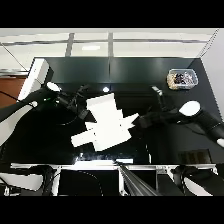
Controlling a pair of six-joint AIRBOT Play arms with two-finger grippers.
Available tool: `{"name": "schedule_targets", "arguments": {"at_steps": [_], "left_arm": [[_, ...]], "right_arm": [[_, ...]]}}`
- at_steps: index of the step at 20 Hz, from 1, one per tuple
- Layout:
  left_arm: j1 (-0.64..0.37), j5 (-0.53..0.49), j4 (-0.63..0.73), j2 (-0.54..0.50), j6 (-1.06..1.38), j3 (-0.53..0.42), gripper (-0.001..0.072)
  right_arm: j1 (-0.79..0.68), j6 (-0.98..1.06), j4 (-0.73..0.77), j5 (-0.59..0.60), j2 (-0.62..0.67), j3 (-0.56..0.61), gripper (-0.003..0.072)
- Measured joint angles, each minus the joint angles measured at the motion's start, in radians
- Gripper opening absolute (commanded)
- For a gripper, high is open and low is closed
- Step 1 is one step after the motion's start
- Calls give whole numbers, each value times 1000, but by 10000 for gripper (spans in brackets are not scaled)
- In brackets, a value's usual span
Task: Fold the box and place the chain.
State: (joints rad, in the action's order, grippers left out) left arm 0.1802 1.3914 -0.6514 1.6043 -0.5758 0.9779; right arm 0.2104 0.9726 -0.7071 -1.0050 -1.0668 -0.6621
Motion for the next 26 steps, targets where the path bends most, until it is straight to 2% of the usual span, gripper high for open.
{"name": "schedule_targets", "arguments": {"at_steps": [2, 5, 6, 8, 11, 13, 16, 18, 26], "left_arm": [[33, -42, -35, -63, 46, -7, 22], [106, -181, -58, -174, 181, -48, 25], [127, -223, -65, -198, 236, -63, 25], [164, -282, -67, -226, 349, -87, 25], [203, -342, -67, -237, 461, -103, 25], [219, -376, -50, -230, 509, -108, 25], [238, -403, -7, -205, 586, -111, 25], [249, -418, 5, -188, 628, -111, 24], [318, -525, -85, -168, 666, -114, 24]], "right_arm": [[-79, -5, -91, -116, 0, -76, 545], [-143, -60, -272, -268, 0, -158, 524], [-153, -77, -341, -301, 0, -172, 458], [-168, -100, -454, -356, 6, -191, 459], [-179, -129, -476, -372, 43, -188, 459], [-181, -175, -394, -323, 92, -138, 459], [-176, -296, -198, -190, 166, -18, 460], [-156, -365, -119, -106, 193, 46, 459], [-29, -446, -192, 149, 218, 118, 458]]}}
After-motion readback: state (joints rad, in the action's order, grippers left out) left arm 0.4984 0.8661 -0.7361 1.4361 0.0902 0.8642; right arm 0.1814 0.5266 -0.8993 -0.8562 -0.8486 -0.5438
